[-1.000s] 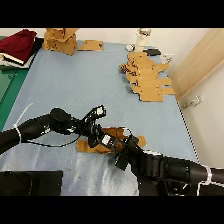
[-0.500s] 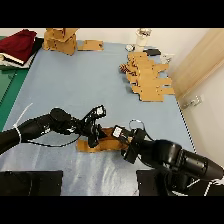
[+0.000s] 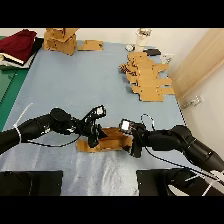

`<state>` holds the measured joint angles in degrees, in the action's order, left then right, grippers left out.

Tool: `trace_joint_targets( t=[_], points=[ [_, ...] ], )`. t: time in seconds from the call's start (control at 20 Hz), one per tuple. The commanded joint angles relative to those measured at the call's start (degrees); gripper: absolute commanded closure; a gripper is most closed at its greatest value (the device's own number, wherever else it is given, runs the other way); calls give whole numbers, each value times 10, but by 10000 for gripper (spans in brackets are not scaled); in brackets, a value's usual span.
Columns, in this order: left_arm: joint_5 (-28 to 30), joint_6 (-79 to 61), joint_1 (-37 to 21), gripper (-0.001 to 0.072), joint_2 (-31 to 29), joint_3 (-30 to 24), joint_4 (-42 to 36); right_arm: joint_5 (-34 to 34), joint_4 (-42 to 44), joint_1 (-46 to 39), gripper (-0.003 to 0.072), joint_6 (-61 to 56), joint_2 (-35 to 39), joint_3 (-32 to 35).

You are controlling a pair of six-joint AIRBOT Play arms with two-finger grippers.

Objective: Fold the box.

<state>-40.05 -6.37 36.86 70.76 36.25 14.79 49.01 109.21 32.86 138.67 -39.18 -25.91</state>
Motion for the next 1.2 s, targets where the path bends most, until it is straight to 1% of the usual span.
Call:
trace_joint_targets(
  t=[0.0,0.1,0.15,0.25,0.4,0.55,0.9,1.05,1.15],
  points=[
    [0,0,0,697,0,0,0,14,107,-55,-31,165,-28,0],
    [0,0,-1,698,0,0,0,39,163,-80,-31,238,-60,0],
    [0,0,0,697,0,0,0,40,186,-89,-31,263,-76,0],
    [0,0,-1,697,0,0,0,39,203,-97,-30,289,-104,0],
    [0,0,0,697,0,0,0,32,209,-97,-28,300,-128,0],
    [0,0,-1,697,0,0,0,20,199,-97,-25,294,-128,0],
    [0,0,0,697,0,0,0,27,196,-97,-25,294,-126,0],
    [0,0,-1,697,0,0,0,39,196,-96,-25,337,-138,0],
    [0,0,0,697,0,0,0,46,196,-96,-24,337,-154,0]
  ],
)
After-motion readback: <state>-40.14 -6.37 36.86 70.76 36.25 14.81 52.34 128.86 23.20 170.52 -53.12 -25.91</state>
